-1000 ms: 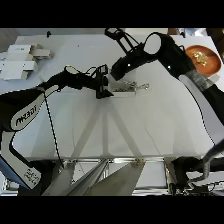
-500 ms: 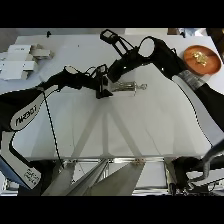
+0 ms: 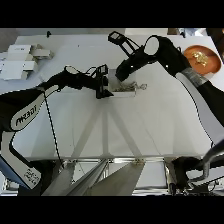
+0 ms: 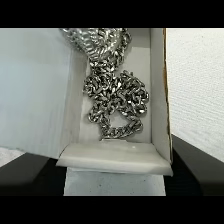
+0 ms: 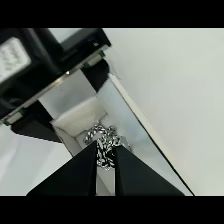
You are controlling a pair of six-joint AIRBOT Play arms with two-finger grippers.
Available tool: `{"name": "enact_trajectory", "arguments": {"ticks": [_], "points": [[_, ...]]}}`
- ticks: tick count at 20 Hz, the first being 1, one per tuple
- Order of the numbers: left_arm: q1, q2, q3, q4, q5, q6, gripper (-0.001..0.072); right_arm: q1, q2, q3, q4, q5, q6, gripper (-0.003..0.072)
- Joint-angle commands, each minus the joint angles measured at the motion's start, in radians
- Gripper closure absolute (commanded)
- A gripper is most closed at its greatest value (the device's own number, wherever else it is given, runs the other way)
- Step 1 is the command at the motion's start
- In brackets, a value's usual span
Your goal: Fold the box and place the chain.
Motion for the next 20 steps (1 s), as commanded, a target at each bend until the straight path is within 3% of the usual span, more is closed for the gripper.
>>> {"name": "enact_trajectory", "arguments": {"ticks": [1, 6, 7, 8, 9, 14, 20], "points": [[0.001, -0.001, 0.001, 0.000, 0.000, 0.000, 0.0314, 0.005, -0.046, 0.000, -0.006, 0.009, 0.004, 0.0673], [0.001, -0.001, 0.001, 0.000, 0.000, 0.000, 0.0314, 0.019, -0.113, 0.000, -0.009, 0.046, 0.028, 0.0665], [0.001, -0.001, 0.001, 0.000, 0.000, 0.000, 0.0314, 0.018, -0.117, 0.000, -0.011, 0.051, 0.045, 0.0580], [0.001, -0.001, 0.001, 0.000, 0.000, 0.000, 0.0314, 0.017, -0.117, 0.000, -0.010, 0.056, 0.055, 0.0379], [0.001, -0.001, 0.001, 0.000, 0.000, 0.000, 0.0314, 0.016, -0.112, 0.000, -0.007, 0.065, 0.055, 0.0311], [0.001, -0.001, 0.001, 0.000, 0.000, 0.000, 0.0314, -0.023, 0.007, 0.000, -0.007, 0.108, 0.055, 0.0311], [0.001, -0.001, 0.001, 0.000, 0.000, 0.000, 0.0314, -0.256, 0.098, -0.003, -0.024, 0.259, -0.060, 0.0287]]}}
